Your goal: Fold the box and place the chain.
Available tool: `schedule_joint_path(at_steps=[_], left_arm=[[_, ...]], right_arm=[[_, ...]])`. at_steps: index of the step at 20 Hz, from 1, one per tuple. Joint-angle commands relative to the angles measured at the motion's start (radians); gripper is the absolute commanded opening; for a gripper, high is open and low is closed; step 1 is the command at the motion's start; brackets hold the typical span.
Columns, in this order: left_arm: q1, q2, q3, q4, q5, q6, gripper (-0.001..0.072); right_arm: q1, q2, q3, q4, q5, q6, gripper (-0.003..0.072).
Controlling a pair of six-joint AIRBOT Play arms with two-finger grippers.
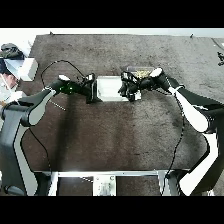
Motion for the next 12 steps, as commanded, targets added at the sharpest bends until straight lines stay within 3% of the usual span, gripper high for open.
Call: schedule_joint_path(at_steps=[1, 7, 8, 9, 12], left_arm=[[-0.001, 0.000, 0.000, 0.000, 0.000, 0.000, 0.0273], [-0.001, 0.000, 0.000, 0.000, 0.000, 0.000, 0.0273], [-0.001, 0.000, 0.000, 0.000, 0.000, 0.000, 0.0273], [-0.001, 0.000, 0.000, 0.000, 0.000, 0.000, 0.0273], [-0.001, 0.000, 0.000, 0.000, 0.000, 0.000, 0.0273]], right_arm=[[0.002, -0.001, 0.000, 0.001, 0.005, -0.038, 0.0276], [0.008, 0.000, 0.000, 0.000, 0.005, -0.049, 0.0280], [0.008, 0.000, 0.000, 0.000, 0.003, -0.049, 0.0454], [0.008, 0.000, 0.000, 0.000, 0.004, -0.048, 0.0558], [0.008, 0.000, 0.000, 0.000, -0.001, -0.048, 0.0560]])
